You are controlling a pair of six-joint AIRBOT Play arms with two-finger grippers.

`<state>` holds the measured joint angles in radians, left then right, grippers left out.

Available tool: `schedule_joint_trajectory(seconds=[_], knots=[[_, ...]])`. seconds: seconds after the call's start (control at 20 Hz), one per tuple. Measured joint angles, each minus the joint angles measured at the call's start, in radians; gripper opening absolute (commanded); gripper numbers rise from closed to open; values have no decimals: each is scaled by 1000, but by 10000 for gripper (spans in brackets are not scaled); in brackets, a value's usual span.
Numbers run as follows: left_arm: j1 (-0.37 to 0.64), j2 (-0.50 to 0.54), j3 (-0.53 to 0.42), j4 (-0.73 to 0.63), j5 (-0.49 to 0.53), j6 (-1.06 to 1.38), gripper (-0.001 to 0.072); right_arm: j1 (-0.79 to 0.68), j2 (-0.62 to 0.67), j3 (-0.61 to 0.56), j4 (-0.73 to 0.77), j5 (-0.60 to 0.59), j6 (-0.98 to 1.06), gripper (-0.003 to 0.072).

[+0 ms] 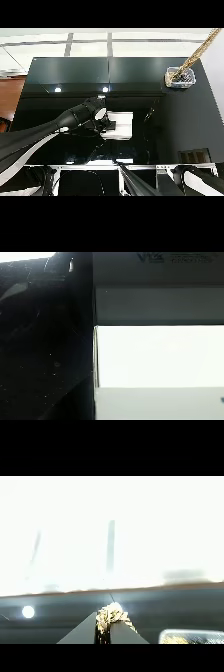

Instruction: Fold the box and place the chain.

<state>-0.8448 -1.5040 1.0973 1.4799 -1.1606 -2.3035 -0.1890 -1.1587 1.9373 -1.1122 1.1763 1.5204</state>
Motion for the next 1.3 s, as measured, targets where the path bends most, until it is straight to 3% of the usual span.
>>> schedule_joint_trajectory(seconds=[0.25, 0.55, 0.75, 1.3], knots=[[0, 0, 0, 0, 0, 0, 25, 0, 113, 9, 108, 66, -27, 8], [0, 0, 0, 0, 0, 0, 25, 33, 162, 10, 292, 306, -56, 10], [0, 0, 0, 0, 0, 0, 25, 110, 168, 10, 331, 392, -63, 10], [0, 0, 0, 0, 0, 0, 25, 310, 95, 9, 428, 436, -63, 10]])
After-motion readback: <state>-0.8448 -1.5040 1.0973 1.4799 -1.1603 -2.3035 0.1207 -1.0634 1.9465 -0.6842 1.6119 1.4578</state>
